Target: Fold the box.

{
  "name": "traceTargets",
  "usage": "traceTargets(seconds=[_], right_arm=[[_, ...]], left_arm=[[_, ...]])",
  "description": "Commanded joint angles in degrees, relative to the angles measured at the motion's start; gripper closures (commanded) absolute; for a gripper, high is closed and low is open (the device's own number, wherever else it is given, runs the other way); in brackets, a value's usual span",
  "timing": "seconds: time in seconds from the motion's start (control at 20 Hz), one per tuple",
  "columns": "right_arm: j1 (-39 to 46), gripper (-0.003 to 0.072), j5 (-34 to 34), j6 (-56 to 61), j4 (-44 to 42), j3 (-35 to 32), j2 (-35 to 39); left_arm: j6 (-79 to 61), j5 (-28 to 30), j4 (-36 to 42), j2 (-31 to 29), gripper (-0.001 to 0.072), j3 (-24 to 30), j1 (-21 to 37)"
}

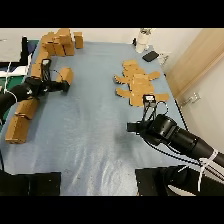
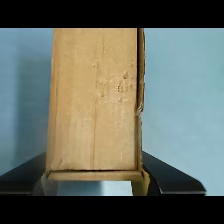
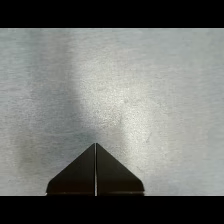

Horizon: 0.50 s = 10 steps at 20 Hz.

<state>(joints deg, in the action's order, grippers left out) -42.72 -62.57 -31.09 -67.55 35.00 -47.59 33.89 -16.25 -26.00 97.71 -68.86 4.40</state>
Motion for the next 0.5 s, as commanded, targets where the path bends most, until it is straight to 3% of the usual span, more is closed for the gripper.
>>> traceTargets(seconds=[0.0,0.2,0.45], right_arm=[[1.0,0.0682,0.4,0.0,-0.7,0.0,-0.2],[1.0,0.0681,2.9,0.0,-0.4,0.1,-0.2],[1.0,0.0681,6.8,0.0,0.0,0.1,-0.2]], left_arm=[[9.0,-0.5,-6.2,6.1,0.0183,-8.1,3.3],[17.2,-0.9,-17.4,8.4,0.0183,-12.7,5.7],[18.6,0.8,-23.2,8.9,0.0183,-15.8,7.0]])
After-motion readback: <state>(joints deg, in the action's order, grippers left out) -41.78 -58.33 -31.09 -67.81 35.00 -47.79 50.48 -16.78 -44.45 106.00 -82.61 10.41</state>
